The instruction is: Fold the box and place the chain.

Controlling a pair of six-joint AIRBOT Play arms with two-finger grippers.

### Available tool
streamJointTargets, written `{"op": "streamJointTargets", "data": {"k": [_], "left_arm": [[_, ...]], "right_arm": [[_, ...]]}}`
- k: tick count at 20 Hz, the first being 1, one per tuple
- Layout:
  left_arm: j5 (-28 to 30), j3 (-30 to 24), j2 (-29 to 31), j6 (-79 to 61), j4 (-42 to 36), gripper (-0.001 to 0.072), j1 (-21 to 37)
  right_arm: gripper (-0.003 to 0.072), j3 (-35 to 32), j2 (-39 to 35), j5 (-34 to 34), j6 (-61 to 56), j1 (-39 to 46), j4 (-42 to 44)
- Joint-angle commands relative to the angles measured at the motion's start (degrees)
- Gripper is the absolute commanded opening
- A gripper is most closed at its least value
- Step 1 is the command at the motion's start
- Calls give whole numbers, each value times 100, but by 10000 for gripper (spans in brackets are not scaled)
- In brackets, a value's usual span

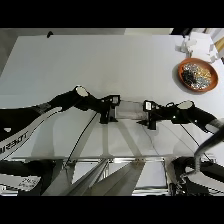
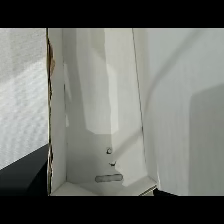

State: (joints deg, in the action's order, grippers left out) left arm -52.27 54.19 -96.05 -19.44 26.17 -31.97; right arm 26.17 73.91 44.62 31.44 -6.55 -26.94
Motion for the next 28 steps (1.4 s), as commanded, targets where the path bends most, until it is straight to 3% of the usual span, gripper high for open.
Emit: {"op": "streamJointTargets", "data": {"k": [1,2,23,24,26,28], "left_arm": [[44,-2,-35,22,-24,224,-26],[44,-2,-35,22,-24,191,-26],[-4,-2,-28,35,-22,206,-26],[-2,-2,-28,35,-22,206,-26],[-2,-2,-28,35,-22,206,-26],[-4,-2,-28,33,-22,206,-26]], "right_arm": [[413,0,0,-31,-4,0,15],[413,0,0,-31,-4,0,15],[397,0,0,-83,201,0,-33],[417,2,0,-74,203,0,-111],[711,0,-9,-138,74,2,-179],[702,0,-96,-326,-494,11,-203]]}}
